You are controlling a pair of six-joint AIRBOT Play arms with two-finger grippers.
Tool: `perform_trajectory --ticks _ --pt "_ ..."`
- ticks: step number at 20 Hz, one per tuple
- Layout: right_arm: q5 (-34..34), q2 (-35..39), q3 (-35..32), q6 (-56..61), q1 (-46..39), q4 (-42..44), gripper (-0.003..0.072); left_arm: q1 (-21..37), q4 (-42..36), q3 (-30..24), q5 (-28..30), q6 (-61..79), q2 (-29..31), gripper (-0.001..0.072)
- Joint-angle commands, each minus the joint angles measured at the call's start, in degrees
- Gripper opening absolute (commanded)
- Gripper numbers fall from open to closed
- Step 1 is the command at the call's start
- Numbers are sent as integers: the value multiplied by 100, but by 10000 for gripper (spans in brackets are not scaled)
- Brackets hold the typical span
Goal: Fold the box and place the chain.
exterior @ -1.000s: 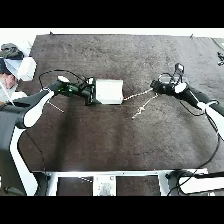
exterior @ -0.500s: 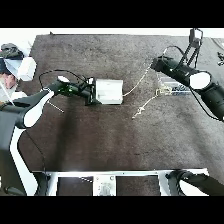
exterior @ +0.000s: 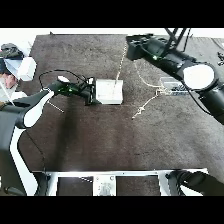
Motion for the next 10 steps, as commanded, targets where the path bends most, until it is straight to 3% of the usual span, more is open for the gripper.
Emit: perform_trajectory --ticks 1,9,10 --pt "164 -404 149 -28 313 -20 -12 7 2 -2 0 2 0 347" --pt "1008 -2085 76 267 289 -24 -11 7 2 -2 0 2 0 347" --pt "1003 -2151 -22 271 240 -24 51 7 2 -2 0 2 0 347"
